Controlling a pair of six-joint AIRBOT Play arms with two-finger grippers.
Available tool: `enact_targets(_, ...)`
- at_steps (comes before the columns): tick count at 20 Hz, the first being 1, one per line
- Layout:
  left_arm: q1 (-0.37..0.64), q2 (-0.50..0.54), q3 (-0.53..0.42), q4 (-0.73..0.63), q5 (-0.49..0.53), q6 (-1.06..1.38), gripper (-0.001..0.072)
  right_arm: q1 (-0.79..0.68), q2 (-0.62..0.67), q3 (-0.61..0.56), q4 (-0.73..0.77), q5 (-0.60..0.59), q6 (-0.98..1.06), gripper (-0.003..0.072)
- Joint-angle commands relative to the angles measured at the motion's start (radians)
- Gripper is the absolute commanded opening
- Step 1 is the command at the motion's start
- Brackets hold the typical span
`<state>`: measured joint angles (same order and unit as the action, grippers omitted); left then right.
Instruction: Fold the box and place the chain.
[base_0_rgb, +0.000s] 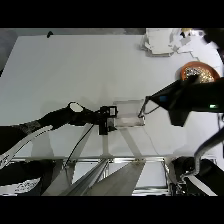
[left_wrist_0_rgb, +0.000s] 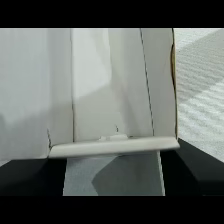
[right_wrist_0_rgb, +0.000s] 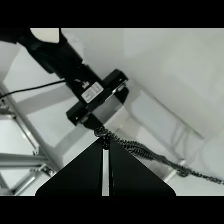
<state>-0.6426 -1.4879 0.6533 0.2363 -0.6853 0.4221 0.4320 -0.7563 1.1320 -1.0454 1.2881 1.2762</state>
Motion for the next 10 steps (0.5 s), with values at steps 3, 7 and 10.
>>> enact_targets(3,0.0,0.001,-0.001,0.0,0.0,0.0,0.0136,0.127,-0.047,-0.255,-0.049,-0.169,-0.02,0.0018)
enact_targets(7,0.0,0.001,0.0,0.0,0.0,0.0,0.0136,0.153,-0.075,-0.393,-0.046,-0.332,-0.02,0.0018)
enact_targets(10,0.0,0.001,-0.001,0.0,0.0,0.0,0.0136,0.187,-0.134,-0.428,-0.046,-0.372,-0.021,0.0018)
